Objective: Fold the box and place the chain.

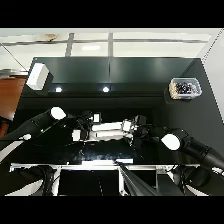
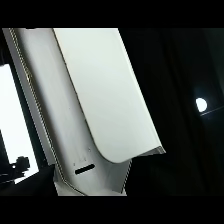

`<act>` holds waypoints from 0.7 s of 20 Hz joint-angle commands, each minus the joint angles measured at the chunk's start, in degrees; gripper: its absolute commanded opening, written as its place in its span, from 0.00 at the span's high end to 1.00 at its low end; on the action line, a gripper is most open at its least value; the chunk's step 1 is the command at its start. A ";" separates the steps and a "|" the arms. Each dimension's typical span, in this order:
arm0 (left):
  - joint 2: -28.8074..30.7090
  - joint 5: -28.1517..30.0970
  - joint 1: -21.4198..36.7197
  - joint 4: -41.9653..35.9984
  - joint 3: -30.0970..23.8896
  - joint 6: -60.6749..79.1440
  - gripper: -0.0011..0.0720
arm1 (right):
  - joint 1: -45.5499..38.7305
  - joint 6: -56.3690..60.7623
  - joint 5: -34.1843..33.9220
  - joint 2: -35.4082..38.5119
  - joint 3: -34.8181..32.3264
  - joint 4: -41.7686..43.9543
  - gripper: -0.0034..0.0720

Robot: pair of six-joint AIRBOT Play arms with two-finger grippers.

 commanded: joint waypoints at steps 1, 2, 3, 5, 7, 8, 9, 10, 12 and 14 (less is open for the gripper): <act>-0.04 0.04 0.04 0.00 0.07 0.02 0.95 | -0.22 -3.45 -0.15 -0.20 0.02 3.17 0.04; -0.04 0.04 0.04 0.00 0.07 0.02 0.95 | -0.48 -5.18 0.07 -0.59 0.00 5.31 0.04; -0.04 0.04 0.04 0.00 0.07 -0.13 0.95 | -0.87 -7.69 0.57 -1.09 0.02 7.63 0.04; -0.04 0.04 0.04 0.00 0.07 -0.13 0.95 | -2.64 -13.73 2.36 -1.95 0.02 12.70 0.04; -0.04 0.04 0.04 0.00 0.07 -0.13 0.95 | -5.73 -20.55 5.38 -2.47 0.13 18.60 0.04; -0.04 0.04 0.04 0.00 0.07 -0.13 0.95 | -7.28 -24.70 7.76 -2.75 0.44 21.55 0.04; -0.04 0.04 0.04 0.00 0.07 -0.13 0.95 | -8.79 -29.31 10.75 -3.34 0.90 24.87 0.04; -0.04 0.04 0.04 0.00 0.07 -0.13 0.95 | -9.88 -32.87 13.18 -4.20 1.40 27.47 0.04; -0.04 0.04 0.02 0.00 0.07 -0.13 0.95 | -10.91 -36.87 14.69 -6.05 1.64 29.90 0.04; -0.04 0.04 0.02 0.00 0.07 -0.17 0.95 | -10.91 -39.30 14.69 -7.76 1.64 30.18 0.04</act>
